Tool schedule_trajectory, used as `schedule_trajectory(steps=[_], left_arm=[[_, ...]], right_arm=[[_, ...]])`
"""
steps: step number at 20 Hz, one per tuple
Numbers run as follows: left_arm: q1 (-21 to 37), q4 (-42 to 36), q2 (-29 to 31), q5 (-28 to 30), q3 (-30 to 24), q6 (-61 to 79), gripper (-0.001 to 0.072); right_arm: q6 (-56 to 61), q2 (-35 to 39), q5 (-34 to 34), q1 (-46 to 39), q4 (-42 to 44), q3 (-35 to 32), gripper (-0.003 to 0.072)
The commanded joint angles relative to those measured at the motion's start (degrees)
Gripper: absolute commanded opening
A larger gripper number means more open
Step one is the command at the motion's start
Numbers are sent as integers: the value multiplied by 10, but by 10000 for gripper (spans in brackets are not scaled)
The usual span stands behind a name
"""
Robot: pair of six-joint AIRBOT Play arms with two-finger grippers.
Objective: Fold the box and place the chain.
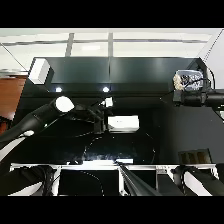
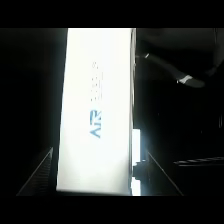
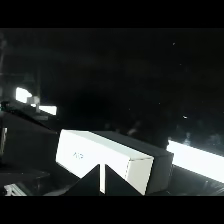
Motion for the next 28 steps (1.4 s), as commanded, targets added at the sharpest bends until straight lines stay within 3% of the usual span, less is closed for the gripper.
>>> schedule_trajectory(steps=[1,9,28], left_arm=[[-33,20,-50,-10,62,-37,715],[-59,23,-143,-21,125,-65,714],[-63,52,-142,-32,128,-79,715]], right_arm=[[-9,4,-9,-12,-5,0,41],[-21,4,-16,-12,-6,0,41],[-28,4,-22,-12,-6,0,41]])
